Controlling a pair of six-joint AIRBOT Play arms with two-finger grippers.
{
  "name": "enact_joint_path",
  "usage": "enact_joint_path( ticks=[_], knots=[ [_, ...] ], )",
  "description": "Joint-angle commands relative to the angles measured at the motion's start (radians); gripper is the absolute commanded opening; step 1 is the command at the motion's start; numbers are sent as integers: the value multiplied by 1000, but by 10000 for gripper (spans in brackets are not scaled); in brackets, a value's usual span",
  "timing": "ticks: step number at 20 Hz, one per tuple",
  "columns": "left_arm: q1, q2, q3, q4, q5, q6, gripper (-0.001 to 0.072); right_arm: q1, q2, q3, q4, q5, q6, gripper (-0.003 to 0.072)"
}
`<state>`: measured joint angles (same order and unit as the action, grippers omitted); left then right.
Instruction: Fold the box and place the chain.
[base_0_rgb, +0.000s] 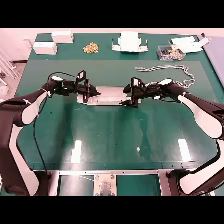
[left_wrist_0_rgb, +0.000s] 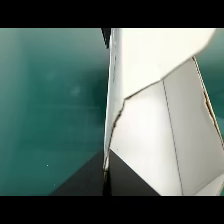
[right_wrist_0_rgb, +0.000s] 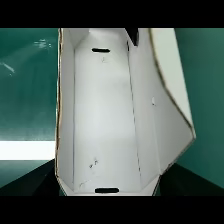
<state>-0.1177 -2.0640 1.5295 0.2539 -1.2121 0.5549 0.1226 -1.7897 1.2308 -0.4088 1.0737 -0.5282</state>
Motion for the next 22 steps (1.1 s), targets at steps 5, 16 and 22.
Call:
enact_joint_path(
  ticks=[5, 16, 22],
  knots=[
    [1, 0, 0, 0, 1, 0, 19, 0, -60, 58, 1, 55, -4, 671],
    [1, 0, 0, 0, 2, 0, 19, 0, -139, 139, -48, 125, 48, 671],
    [1, 0, 0, 0, 2, 0, 19, 1, -150, 168, -48, 134, 47, 671]
  ],
)
